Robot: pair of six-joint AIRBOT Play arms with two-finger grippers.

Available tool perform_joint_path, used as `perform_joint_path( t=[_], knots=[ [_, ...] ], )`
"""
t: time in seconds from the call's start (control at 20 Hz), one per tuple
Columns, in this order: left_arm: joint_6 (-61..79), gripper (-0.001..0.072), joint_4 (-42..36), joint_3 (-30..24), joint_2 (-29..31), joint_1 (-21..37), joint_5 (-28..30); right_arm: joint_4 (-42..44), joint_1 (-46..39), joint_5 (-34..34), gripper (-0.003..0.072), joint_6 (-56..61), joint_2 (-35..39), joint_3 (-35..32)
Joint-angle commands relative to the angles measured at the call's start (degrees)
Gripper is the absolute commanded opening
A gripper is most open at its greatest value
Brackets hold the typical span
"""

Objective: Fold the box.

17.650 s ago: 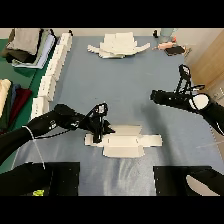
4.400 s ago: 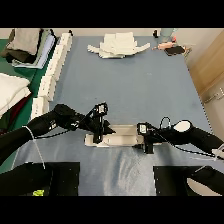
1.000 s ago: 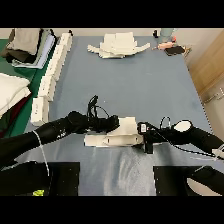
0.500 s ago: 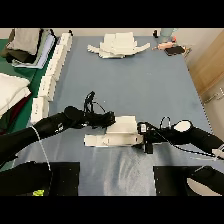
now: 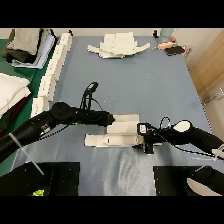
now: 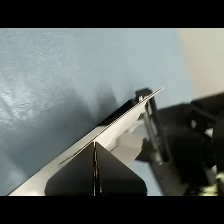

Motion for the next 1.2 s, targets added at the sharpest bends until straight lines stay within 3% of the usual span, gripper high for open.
perform_joint_path(
  t=[0.0, 0.1, 0.15, 0.2, 0.25, 0.4, 0.55, 0.7, 0.85, 1.15],
  knots=[
    [-2.05, 0.0017, 21.79, -0.20, 10.05, -0.07, -7.98, 0.24, 0.00, 0.02, 0.0515, 0.04, -0.02, -0.02],
    [3.06, 0.0020, 26.27, -0.20, 13.64, -0.07, -11.28, 0.26, 0.00, 0.02, 0.0514, 0.04, -0.02, -0.02],
    [6.27, 0.0178, 26.60, -0.20, 14.64, -0.07, -12.15, 0.24, 0.00, 0.02, 0.0515, 0.04, -0.02, -0.02],
    [9.03, 0.0551, 26.56, -0.22, 14.88, -0.07, -12.09, 0.24, 0.00, 0.02, 0.0515, 0.04, -0.02, -0.02],
    [11.13, 0.0720, 26.62, -0.22, 14.71, -0.07, -12.15, 0.26, 0.00, 0.02, 0.0514, 0.04, -0.02, -0.02],
    [21.64, 0.0720, 26.14, -0.37, 14.49, 0.83, -14.40, 0.26, 0.00, 0.02, 0.0514, 0.04, -0.02, -0.02],
    [34.16, 0.0720, 23.69, -4.11, 14.49, 4.28, -15.67, 0.24, 0.00, 0.02, 0.0515, 0.04, -0.02, -0.02],
    [50.14, 0.0720, 14.86, -11.41, 14.34, 6.01, -15.87, 0.24, 0.00, 0.02, 0.0515, 0.04, -0.02, -0.02],
    [63.14, 0.0720, 3.87, -16.65, 11.93, 5.99, -11.39, 0.24, 0.00, 0.02, 0.0515, 0.04, -0.02, -0.02],
    [73.48, 0.0720, -6.88, -16.68, 3.63, 4.09, -7.80, 0.24, 0.00, 0.02, 0.0515, 0.04, -0.02, -0.02]
  ],
)
